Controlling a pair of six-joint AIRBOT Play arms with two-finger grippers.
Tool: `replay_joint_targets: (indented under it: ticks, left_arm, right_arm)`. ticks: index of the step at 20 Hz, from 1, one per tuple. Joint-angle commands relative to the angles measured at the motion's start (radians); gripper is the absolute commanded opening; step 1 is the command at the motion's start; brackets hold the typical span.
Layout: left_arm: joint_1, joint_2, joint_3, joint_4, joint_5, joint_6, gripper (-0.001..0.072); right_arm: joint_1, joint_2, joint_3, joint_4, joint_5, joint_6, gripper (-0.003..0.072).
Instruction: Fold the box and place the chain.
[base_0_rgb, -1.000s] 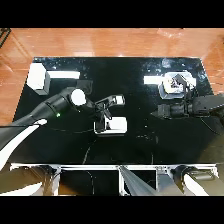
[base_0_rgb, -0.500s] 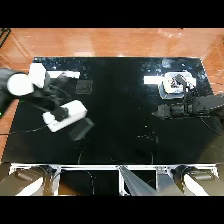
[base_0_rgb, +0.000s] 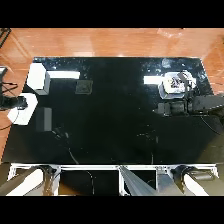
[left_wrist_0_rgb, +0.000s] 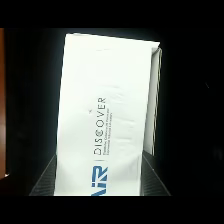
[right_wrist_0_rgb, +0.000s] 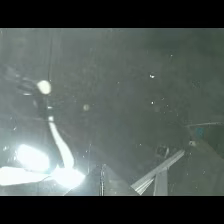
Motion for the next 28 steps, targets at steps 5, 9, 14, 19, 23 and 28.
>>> replay_joint_targets:
  ticks: [5,9,14,19,23,28]
  left_arm:
    - [0.069,-0.278,0.147,-0.092,0.136,0.165,0.006]
    - [0.065,-0.32,0.192,-0.171,0.178,0.151,0.0658]
    - [0.061,-0.282,0.301,-0.16,-0.002,0.016,0.0645]
    - [0.023,-0.18,0.391,-0.543,-0.259,-0.105,0.002]
    - [-0.238,-0.012,0.336,-0.451,-0.2,-0.134,0.0019]
    - [-0.696,0.27,-0.071,-0.204,0.143,-0.374,0.0019]
  right_arm:
    - [0.0,0.0,0.0,0.004,0.035,0.002,0.0027]
    - [0.0,0.0,0.0,0.004,0.036,0.008,0.0028]
    - [0.0,0.0,0.0,0.008,0.032,0.009,0.0027]
    - [-0.029,0.0,0.077,-0.12,-0.008,0.002,0.0028]
    - [-0.14,0.073,0.188,-0.293,-0.11,0.092,0.0027]
    - [-0.093,0.317,-0.005,-0.431,0.176,0.19,0.0027]
